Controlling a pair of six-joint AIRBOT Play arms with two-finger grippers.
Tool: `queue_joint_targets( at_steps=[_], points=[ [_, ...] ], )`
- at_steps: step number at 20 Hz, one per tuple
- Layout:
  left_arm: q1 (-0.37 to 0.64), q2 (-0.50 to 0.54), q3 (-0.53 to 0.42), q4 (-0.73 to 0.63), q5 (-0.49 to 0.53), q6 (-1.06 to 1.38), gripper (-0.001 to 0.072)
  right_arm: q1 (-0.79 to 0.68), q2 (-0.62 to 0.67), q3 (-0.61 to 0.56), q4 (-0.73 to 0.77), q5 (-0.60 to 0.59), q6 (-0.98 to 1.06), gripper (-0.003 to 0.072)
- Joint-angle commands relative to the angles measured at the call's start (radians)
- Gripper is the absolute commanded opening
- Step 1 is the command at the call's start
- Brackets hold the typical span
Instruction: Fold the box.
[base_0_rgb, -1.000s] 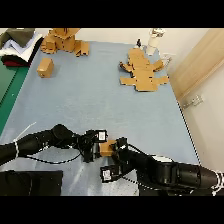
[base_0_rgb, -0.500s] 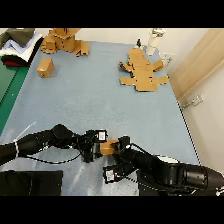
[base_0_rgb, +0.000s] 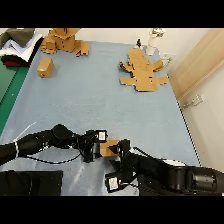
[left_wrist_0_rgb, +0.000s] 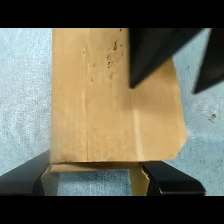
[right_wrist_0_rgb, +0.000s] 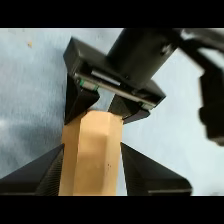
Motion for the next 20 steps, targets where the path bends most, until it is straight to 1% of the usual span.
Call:
queue_joint_targets(
  at_steps=[1,5,11,12,13,20],
  points=[
    [0.0,0.0,0.0,0.0,0.0,0.0,0.0477,0.015,0.066,0.013,0.027,-0.008,0.008,0.0562],
    [0.0,0.0,0.0,0.0,0.0,0.0,0.0477,-0.019,0.058,0.012,-0.041,-0.039,0.041,0.0559],
    [0.0,0.0,0.0,0.0,0.0,0.0,0.0477,-0.035,-0.048,0.012,-0.06,-0.026,0.041,0.0554],
    [0.0,0.0,0.0,0.0,0.0,0.0,0.0477,-0.035,-0.06,0.012,-0.067,-0.024,0.041,0.054],
    [0.0,0.0,0.0,0.0,0.0,0.0,0.0477,-0.034,-0.068,0.012,-0.07,-0.02,0.041,0.0515],
    [0.0,0.0,0.0,0.0,0.0,0.0,0.0477,-0.034,-0.091,0.012,-0.093,-0.01,0.041,0.0515]
  ],
)
